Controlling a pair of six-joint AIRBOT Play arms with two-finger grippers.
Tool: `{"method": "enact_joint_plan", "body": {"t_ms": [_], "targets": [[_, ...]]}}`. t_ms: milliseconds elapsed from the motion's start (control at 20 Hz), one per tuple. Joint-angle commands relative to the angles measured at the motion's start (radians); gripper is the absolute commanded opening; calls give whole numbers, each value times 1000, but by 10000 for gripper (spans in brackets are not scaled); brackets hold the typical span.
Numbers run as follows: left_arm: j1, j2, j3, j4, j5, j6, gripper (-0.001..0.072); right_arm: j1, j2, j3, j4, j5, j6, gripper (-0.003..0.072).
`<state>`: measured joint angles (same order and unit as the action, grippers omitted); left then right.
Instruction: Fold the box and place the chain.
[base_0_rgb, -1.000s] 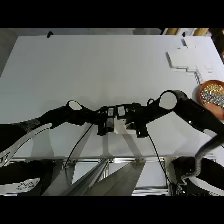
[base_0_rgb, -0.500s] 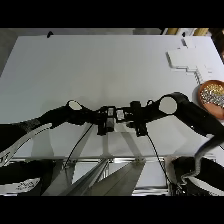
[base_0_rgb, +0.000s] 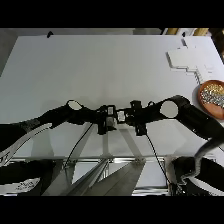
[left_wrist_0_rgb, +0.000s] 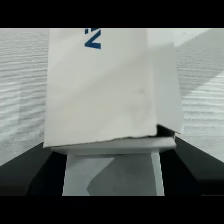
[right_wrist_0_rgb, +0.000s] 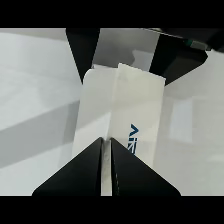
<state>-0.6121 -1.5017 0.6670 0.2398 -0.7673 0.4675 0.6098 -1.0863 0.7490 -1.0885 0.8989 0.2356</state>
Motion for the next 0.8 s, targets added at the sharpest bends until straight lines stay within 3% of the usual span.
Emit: {"method": "enact_joint_plan", "body": {"t_ms": [0, 750], "targets": [[-1, 0, -1, 3, -7, 3, 149, 0, 3, -8, -6, -32, 0, 45], [-1, 0, -1, 3, -7, 3, 149, 0, 29, -36, -14, -137, 0, 41]]}}
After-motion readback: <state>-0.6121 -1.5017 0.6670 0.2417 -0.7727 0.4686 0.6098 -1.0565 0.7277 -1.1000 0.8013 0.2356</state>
